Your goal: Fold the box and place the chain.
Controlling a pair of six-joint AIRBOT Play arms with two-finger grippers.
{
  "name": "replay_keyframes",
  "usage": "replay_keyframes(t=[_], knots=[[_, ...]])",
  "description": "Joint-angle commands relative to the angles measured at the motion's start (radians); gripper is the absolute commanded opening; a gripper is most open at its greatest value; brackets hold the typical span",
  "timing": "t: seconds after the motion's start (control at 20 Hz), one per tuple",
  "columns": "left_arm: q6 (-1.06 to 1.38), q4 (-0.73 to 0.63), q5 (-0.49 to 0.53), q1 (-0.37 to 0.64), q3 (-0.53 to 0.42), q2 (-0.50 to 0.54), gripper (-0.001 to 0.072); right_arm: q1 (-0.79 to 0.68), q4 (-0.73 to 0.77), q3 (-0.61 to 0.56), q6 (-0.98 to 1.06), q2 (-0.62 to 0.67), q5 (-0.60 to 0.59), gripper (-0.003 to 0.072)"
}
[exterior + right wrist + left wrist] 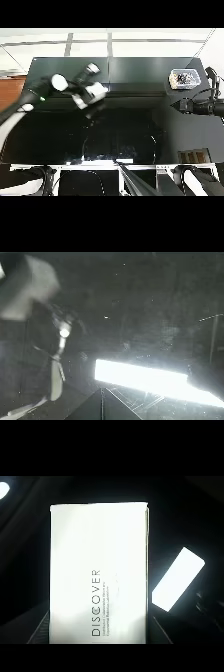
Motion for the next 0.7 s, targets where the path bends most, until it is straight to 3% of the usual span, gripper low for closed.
replay_keyframes(t=[0.0,0.1,0.25,0.4,0.65], knots=[[-0.130,0.029,0.066,0.270,0.028,-0.012,0.0361,-0.001,0.003,0.000,0.000,0.001,-0.006,0.0014],[-0.130,0.029,0.084,0.403,0.070,-0.049,0.0361,-0.001,0.012,0.000,0.001,0.001,-0.006,0.0014],[-0.131,0.027,0.064,0.539,0.217,-0.172,0.0362,0.000,0.016,0.000,0.001,0.001,-0.018,0.0014],[-0.131,0.027,0.023,0.589,0.409,-0.329,0.0362,0.000,0.030,0.000,0.001,0.001,-0.028,0.0014],[-0.134,0.029,-0.072,0.592,0.701,-0.573,0.0362,0.000,0.034,0.000,0.025,0.001,-0.031,0.0014]])
